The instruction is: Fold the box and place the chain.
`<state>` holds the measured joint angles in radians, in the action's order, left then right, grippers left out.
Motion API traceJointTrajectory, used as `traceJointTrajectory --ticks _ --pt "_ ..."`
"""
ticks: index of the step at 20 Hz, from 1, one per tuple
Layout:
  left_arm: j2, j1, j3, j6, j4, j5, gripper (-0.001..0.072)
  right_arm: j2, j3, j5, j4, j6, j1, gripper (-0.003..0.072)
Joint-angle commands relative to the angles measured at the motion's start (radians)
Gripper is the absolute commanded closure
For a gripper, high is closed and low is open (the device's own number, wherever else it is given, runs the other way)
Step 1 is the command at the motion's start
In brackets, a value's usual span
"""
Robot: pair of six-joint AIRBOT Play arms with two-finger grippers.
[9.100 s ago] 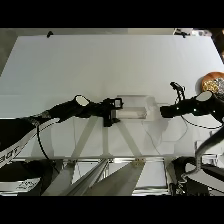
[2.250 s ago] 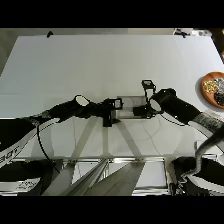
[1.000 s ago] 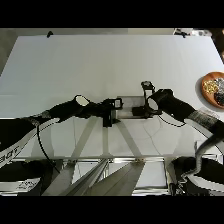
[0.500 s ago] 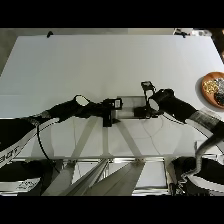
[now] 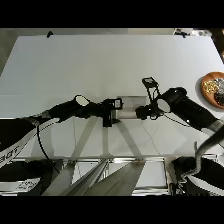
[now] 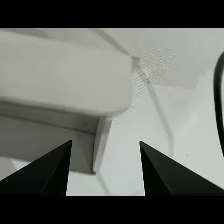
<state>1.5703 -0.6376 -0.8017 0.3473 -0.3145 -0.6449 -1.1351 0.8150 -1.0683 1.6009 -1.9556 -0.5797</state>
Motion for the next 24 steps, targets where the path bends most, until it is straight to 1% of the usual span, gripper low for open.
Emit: traceJointTrajectory --ticks 1,3,5,7,9,11,13,14,15,18,20,21,23,24 --pt "-0.001 0.000 0.000 0.000 0.000 0.000 0.0212 0.129 0.001 -0.032 0.063 0.082 0.000 0.0207" --pt "-0.001 0.000 0.000 0.000 0.000 0.000 0.0212 0.233 0.001 -0.039 0.210 0.083 0.023 0.0208" --pt "-0.001 0.000 0.000 0.000 0.000 0.000 0.0212 0.317 0.001 -0.046 0.328 0.089 0.117 0.0208" --pt "-0.001 0.000 0.000 0.000 0.000 0.000 0.0212 0.354 0.001 -0.013 0.356 0.178 0.302 0.0208" --pt "-0.001 0.000 0.000 0.000 0.000 0.000 0.0212 0.341 0.001 0.085 0.334 0.268 0.531 0.0207" --pt "-0.001 0.000 0.000 0.000 0.000 0.000 0.0212 0.305 0.001 0.232 0.214 0.386 0.751 0.0207" --pt "-0.001 0.000 0.000 0.000 0.000 0.000 0.0212 0.235 0.001 0.333 0.086 0.418 0.895 0.0208" --pt "-0.001 0.000 0.000 0.000 0.000 0.000 0.0212 0.179 0.002 0.383 0.045 0.447 0.945 0.0208" --pt "-0.001 0.000 0.000 0.000 0.000 0.000 0.0212 0.119 0.002 0.415 0.040 0.466 0.977 0.0208" --pt "-0.001 0.000 0.000 0.000 0.000 0.000 0.0212 -0.079 0.004 0.452 0.041 0.472 1.043 0.0208" --pt "-0.001 0.000 0.000 0.000 0.000 0.000 0.0212 -0.166 0.004 0.486 0.040 0.463 1.064 0.0209" --pt "-0.001 0.000 0.000 0.000 0.000 0.000 0.0212 -0.188 0.004 0.521 0.040 0.446 1.072 0.0225" --pt "-0.001 0.000 0.000 0.000 0.000 0.000 0.0212 -0.193 0.007 0.631 0.041 0.394 1.092 0.0234" --pt "-0.001 0.000 0.000 0.000 0.000 0.000 0.0212 -0.193 0.017 0.679 0.041 0.372 1.108 0.0263"
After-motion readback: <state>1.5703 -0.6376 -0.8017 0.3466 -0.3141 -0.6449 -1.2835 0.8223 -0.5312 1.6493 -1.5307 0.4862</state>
